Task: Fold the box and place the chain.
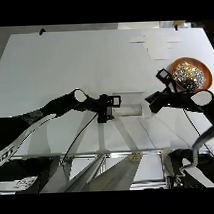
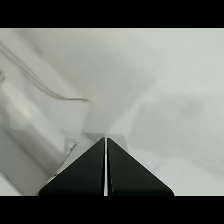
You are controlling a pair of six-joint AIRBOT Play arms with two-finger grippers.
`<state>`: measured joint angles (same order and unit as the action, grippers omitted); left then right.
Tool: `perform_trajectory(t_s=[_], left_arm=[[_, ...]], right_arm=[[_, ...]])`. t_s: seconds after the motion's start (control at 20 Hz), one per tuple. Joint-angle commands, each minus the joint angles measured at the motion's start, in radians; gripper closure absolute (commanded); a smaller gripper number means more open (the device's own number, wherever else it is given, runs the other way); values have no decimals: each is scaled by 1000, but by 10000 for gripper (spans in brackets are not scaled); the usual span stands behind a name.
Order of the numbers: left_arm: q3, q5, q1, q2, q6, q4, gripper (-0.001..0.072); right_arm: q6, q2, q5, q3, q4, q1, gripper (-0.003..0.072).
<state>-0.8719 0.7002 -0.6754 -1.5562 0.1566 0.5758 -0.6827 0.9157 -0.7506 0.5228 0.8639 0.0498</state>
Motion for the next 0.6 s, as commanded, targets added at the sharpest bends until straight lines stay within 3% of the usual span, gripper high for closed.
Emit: perform_trajectory(t_s=[0.0,0.25,0.55], left_arm=[[0,0,1,1,0,0,647],[0,0,1,1,0,0,647],[0,0,1,1,0,0,647]], right_arm=[[-486,9,45,64,158,-51,668],[-694,127,-158,111,365,-143,668],[-708,216,-236,96,335,-119,668]])
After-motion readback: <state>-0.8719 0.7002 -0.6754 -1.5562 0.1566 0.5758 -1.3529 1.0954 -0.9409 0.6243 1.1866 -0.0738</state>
